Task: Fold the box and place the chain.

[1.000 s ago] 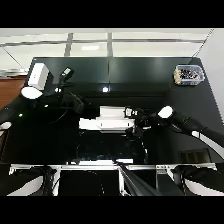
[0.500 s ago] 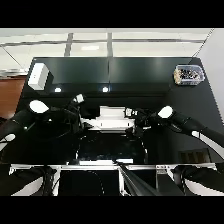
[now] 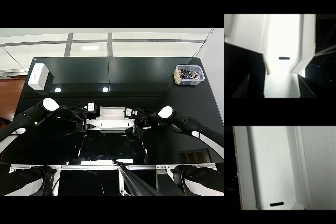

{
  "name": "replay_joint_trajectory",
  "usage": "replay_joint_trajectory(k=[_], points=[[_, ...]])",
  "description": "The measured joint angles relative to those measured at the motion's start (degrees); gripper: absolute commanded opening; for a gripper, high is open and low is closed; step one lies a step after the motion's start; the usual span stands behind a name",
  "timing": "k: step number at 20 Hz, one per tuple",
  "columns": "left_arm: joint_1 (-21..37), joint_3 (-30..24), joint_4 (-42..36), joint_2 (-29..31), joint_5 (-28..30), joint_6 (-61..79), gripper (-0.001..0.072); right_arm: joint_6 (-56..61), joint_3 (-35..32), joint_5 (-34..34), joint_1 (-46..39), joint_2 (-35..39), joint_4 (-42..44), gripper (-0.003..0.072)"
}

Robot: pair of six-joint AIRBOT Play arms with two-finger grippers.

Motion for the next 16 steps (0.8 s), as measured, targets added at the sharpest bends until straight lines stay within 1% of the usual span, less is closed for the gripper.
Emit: replay_joint_trajectory(k=[3,4,6,8,9,10,11,16], points=[[-0.07,0.22,-0.83,-1.05,-1.27,0.44,0.0680,0.00,0.00,0.00,0.00,0.00,0.00,0.0402],[-0.11,0.24,-1.77,-1.25,-2.05,0.46,0.0621,0.00,0.00,0.00,0.00,0.00,0.00,0.0402],[-0.13,0.28,-4.04,-1.49,-2.56,0.68,0.0451,0.02,0.00,0.00,0.00,0.00,0.00,0.0402],[-0.20,0.28,-6.01,-1.64,-2.80,1.07,0.0329,0.02,0.00,0.00,0.00,0.00,0.00,0.0402],[-0.31,0.28,-6.86,-1.77,-2.80,1.22,0.0325,0.00,0.00,0.02,0.00,0.00,-0.02,0.0402],[-0.42,0.28,-7.30,-1.86,-2.91,1.29,0.0283,0.00,0.00,0.02,0.00,0.00,-0.02,0.0402],[-0.57,0.31,-7.87,-1.97,-3.02,1.38,0.0207,0.00,0.00,0.02,0.00,0.00,-0.02,0.0402],[-1.14,0.31,-9.22,-3.10,-3.26,1.57,0.0201,0.00,0.00,0.04,0.00,0.00,-0.02,0.0402]])
